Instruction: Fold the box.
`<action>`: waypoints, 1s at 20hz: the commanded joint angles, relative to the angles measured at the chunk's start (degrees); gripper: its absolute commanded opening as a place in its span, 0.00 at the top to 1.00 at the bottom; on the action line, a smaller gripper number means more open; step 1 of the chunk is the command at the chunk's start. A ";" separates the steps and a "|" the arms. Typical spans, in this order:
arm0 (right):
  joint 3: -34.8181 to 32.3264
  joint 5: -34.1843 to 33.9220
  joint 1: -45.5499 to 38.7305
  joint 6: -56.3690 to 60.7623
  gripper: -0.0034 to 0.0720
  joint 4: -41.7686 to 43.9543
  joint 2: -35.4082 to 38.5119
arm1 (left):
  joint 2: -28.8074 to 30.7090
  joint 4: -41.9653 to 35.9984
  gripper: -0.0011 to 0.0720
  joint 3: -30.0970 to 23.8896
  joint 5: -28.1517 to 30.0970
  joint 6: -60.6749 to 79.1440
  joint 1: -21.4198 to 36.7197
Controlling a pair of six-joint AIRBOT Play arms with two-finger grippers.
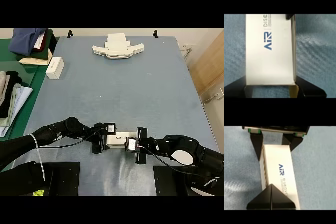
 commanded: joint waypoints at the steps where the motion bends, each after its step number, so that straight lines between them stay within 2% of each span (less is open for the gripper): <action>1: -0.55 0.37 0.02 0.00 0.95 -0.39 -0.07 | -0.02 0.00 0.42 0.00 -0.02 -0.02 0.04; 5: -0.24 -0.81 0.04 0.17 0.95 -0.42 0.20 | -0.02 0.00 0.42 0.00 0.00 0.00 0.04; 9: 2.60 -2.25 0.04 0.24 0.95 5.88 4.13 | -0.02 0.00 0.42 0.00 -0.02 0.00 0.04; 12: 2.84 -5.14 0.04 2.64 0.95 15.04 5.60 | -0.02 0.00 0.42 0.00 -0.02 -0.02 0.04; 16: 2.29 -10.08 0.02 2.75 0.95 18.27 2.27 | -0.02 0.00 0.42 0.00 -0.02 -0.02 0.04; 20: 1.88 -10.67 0.04 2.73 0.95 21.38 -3.34 | -0.02 0.00 0.42 0.00 -0.02 0.00 0.04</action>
